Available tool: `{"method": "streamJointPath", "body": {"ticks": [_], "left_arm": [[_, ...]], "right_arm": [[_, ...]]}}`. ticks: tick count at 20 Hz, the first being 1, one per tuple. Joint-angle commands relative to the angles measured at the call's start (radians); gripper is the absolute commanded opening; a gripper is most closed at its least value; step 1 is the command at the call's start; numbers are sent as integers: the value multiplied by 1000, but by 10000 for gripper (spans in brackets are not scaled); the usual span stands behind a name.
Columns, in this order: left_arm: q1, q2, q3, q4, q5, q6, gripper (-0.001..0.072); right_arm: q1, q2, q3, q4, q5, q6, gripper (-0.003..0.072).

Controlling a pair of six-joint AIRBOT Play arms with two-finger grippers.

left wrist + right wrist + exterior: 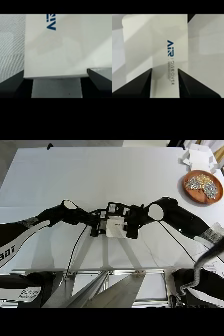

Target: Fold the box and place the chain.

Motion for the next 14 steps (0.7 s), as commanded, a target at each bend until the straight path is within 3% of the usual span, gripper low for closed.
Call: {"method": "streamJointPath", "body": {"ticks": [1, 5, 12, 14], "left_arm": [[1, 0, 0, 0, -1, -1, 153], [1, 0, 0, 0, 0, -1, 153], [1, 0, 0, 0, 0, -2, 153], [1, 0, 0, 0, 0, -2, 153]], "right_arm": [[15, 22, -1, -4, 2, 3, 292], [53, 23, -16, 66, 79, -73, 300], [66, 21, -33, 66, 48, -72, 307], [66, 21, -33, 55, 19, -72, 398]]}}
